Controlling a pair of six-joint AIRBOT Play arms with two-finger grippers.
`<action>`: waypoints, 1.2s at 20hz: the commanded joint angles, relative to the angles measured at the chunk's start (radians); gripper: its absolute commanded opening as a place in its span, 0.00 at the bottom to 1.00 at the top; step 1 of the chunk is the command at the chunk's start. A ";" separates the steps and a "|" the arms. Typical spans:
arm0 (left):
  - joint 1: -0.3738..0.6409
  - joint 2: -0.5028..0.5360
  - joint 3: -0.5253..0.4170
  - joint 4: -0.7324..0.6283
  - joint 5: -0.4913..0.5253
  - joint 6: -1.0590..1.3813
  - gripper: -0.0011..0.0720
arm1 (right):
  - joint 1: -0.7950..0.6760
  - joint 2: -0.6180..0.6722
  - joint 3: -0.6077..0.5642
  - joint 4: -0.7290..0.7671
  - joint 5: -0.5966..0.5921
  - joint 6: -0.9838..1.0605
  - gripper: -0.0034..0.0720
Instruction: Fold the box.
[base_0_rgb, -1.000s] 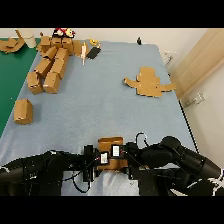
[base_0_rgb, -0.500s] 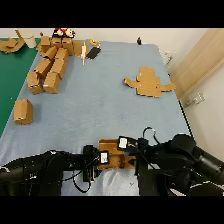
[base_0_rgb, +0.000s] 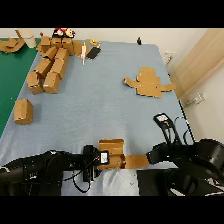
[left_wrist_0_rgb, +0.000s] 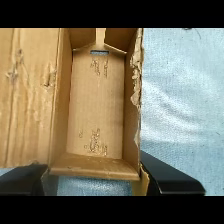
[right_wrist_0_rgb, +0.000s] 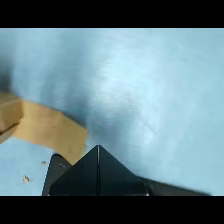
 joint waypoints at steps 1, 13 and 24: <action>0.000 0.000 0.000 0.001 -0.001 0.000 0.68 | 0.000 0.012 -0.055 -0.008 -0.058 0.242 0.05; 0.000 0.000 0.000 0.001 -0.001 0.000 0.68 | 0.000 0.012 -0.237 0.165 0.249 0.314 0.04; 0.000 0.000 0.000 0.001 -0.001 0.000 0.68 | 0.002 0.012 -0.290 0.332 0.417 0.286 0.04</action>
